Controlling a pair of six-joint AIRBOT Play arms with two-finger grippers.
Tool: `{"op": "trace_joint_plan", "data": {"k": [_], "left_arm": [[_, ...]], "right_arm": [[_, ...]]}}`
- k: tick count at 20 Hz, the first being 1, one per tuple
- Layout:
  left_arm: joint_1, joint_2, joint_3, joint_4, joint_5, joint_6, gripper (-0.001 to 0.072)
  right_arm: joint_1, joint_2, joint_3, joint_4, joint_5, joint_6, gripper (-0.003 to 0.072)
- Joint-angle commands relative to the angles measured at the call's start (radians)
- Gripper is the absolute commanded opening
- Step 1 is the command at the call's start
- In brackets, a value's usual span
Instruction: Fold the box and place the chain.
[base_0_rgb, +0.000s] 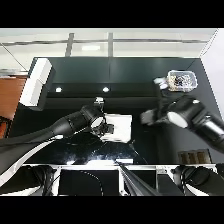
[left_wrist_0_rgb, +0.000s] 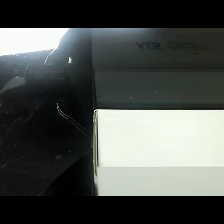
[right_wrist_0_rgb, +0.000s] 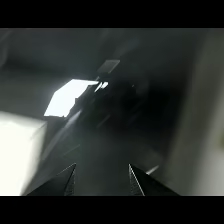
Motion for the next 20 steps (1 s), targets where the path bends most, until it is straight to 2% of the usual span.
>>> {"op": "trace_joint_plan", "data": {"k": [1,5,6,7,10,13,17,20], "left_arm": [[0.000,0.000,0.000,0.000,0.000,-0.001,0.0027],[0.000,0.000,0.001,0.000,0.000,-0.001,0.0027],[0.000,0.000,0.001,0.000,0.000,-0.001,0.0027],[0.000,0.000,0.001,0.000,0.002,-0.001,0.0027],[0.000,0.000,0.001,0.000,0.002,-0.001,0.0028],[0.000,0.000,0.001,0.000,0.001,-0.001,0.0027],[0.000,0.000,0.001,-0.001,0.000,-0.001,0.0027],[0.001,0.000,0.001,0.000,0.002,-0.001,0.0028]], "right_arm": [[-0.180,0.042,-0.011,-0.366,-0.046,-0.012,0.0397],[-0.531,-0.085,-0.013,-0.345,-0.264,0.060,0.0402],[-0.601,-0.119,-0.012,-0.301,-0.304,0.074,0.0664],[-0.666,-0.156,-0.003,-0.211,-0.366,0.056,0.0720],[-0.787,-0.295,0.132,0.054,-0.476,0.023,0.0720],[-0.820,-0.475,0.352,0.151,-0.417,0.002,0.0720],[-0.820,-0.700,0.633,0.137,-0.313,0.060,0.0720],[-0.820,-0.826,0.768,0.080,-0.217,0.111,0.0720]]}}
